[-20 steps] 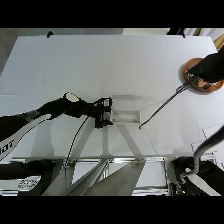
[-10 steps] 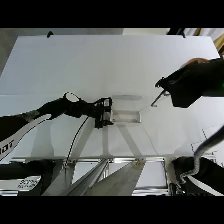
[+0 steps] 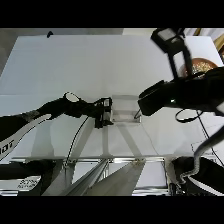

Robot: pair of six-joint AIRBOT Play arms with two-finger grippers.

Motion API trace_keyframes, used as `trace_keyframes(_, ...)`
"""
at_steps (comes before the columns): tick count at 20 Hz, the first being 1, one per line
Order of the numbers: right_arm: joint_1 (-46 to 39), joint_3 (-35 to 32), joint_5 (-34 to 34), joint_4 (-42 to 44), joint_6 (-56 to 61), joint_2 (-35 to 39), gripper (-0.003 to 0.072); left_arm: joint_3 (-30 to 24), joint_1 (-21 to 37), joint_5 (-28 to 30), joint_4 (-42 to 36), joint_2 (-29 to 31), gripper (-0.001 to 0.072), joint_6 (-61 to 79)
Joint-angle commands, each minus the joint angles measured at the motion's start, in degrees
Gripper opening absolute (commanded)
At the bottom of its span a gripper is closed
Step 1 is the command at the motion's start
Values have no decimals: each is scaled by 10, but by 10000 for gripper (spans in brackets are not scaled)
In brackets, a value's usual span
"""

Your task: Fold the box and place the chain.

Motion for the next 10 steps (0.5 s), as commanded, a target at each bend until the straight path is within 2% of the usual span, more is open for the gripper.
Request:
trace_keyframes(1,3,-102,-101,-3,11,-1,13,0,0,0,0,0,143,0)
trace_keyframes(5,3,-195,-235,26,34,-18,12,0,0,0,0,0,143,0)
trace_keyframes(10,3,-235,-266,48,34,-86,9,0,0,0,0,0,143,0)
